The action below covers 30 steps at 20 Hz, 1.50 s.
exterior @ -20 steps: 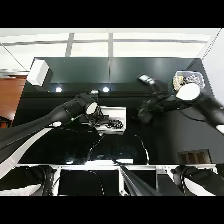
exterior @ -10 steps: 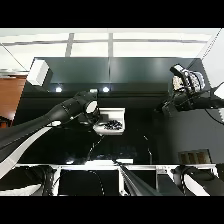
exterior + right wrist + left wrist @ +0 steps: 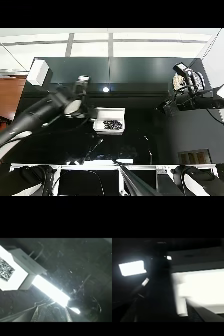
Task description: Fold the box and place the chain.
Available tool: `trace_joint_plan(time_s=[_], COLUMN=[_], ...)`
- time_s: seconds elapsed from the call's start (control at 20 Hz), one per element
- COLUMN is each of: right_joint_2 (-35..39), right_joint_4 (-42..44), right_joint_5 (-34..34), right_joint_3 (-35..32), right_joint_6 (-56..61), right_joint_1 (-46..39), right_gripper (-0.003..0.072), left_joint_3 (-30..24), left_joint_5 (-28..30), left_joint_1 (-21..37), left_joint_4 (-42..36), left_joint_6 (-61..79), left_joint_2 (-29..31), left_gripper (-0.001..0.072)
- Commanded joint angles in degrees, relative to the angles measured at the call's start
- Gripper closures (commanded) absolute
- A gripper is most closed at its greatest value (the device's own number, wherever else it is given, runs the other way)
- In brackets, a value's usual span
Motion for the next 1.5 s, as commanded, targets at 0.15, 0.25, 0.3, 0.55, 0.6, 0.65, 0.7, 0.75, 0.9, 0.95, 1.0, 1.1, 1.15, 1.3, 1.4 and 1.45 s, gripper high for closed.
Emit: trace_joint_plan(time_s=[0.15,0.25,0.3,0.55,0.6,0.65,0.7,0.75,0.9,0.95,1.0,1.1,1.15,1.3,1.4,1.45], right_joint_2=[0.02,0.02,0.02,0.02,0.02,0.02,0.00,0.00,0.00,0.00,0.00,0.00,0.00,0.00,0.00,0.00], right_joint_4=[0.09,0.22,0.26,1.31,1.29,1.22,1.25,1.25,1.29,1.25,1.25,1.27,1.29,1.31,1.31,1.31], right_joint_5=[-2.99,-3.21,-3.21,-2.95,-2.91,-2.95,-2.99,-3.02,-2.99,-2.93,-2.95,-2.95,-2.91,-2.54,-2.58,-2.60], right_joint_3=[-0.02,-0.02,-0.02,-0.02,-0.02,-0.02,-0.02,-0.02,-0.02,-0.02,-0.02,-0.02,-0.02,-0.02,-0.02,-0.02], right_joint_6=[0.68,0.83,1.25,4.26,4.28,4.31,4.28,4.37,5.55,5.57,5.55,5.57,5.75,5.77,5.75,5.75], right_joint_1=[-0.04,-0.04,-0.04,-0.04,-0.04,-0.04,-0.04,-0.04,-0.04,-0.04,-0.04,-0.04,-0.04,-0.04,-0.04,-0.04], right_gripper=[0.0287,0.0287,0.0287,0.0287,0.0287,0.0287,0.0287,0.0287,0.0287,0.0287,0.0287,0.0287,0.0287,0.0287,0.0287,0.0287], left_joint_3=[-18.32,-23.23,-25.16,-26.97,-26.97,-26.97,-26.95,-26.95,-26.86,-26.69,-26.47,-25.40,-24.65,-23.91,-23.91,-23.85], left_joint_5=[5.31,11.37,10.62,0.70,0.70,0.72,0.76,0.76,3.52,3.76,3.80,4.72,6.34,12.02,15.50,16.46], left_joint_1=[18.67,26.47,30.01,34.60,34.64,34.64,34.64,34.64,34.62,34.62,34.62,33.42,31.87,27.56,25.64,24.90], left_joint_4=[-5.07,-24.20,-39.06,-64.11,-63.76,-63.30,-63.23,-63.23,-63.28,-63.01,-62.01,-56.35,-52.06,-52.09,-54.93,-56.54], left_joint_6=[11.52,32.94,51.30,95.38,99.03,103.73,109.18,114.79,125.94,130.05,133.90,136.98,137.00,137.00,137.02,137.59], left_joint_2=[19.39,21.68,21.40,13.53,11.82,10.08,8.68,7.63,6.45,5.81,5.03,2.89,2.32,2.25,1.55,0.79], left_gripper=[0.0031,0.0031,0.0032,0.0031,0.0025,-0.0008,-0.0009,-0.0009,-0.0009,-0.0009,-0.0009,-0.0009,-0.0009,-0.0008,-0.0008,-0.0007])
